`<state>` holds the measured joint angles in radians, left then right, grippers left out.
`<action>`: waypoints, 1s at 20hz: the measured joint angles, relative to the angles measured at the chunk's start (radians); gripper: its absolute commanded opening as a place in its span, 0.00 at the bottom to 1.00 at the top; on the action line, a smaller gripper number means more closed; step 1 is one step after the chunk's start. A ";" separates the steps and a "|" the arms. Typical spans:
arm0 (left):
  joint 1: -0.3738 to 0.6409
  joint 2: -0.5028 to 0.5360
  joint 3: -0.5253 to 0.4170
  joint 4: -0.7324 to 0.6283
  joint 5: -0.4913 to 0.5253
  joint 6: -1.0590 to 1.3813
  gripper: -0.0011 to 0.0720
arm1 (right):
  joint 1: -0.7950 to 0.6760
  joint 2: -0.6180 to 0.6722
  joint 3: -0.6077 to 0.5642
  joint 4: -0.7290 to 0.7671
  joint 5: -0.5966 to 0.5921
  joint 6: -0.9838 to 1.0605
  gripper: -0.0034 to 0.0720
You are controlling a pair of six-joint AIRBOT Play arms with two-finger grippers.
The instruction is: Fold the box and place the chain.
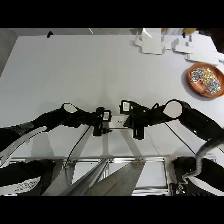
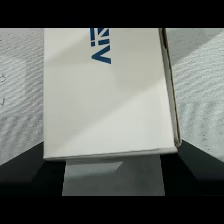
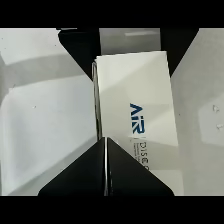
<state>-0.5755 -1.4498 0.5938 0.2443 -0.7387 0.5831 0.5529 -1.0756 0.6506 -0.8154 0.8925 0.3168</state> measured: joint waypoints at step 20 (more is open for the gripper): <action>0.000 0.000 0.000 0.000 0.002 0.000 0.30 | 0.000 -0.040 -0.050 -0.034 -0.029 0.018 0.06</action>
<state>-0.5758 -1.4498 0.5938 0.2440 -0.7368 0.5835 0.5526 -1.1152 0.6006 -0.8494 0.8631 0.3344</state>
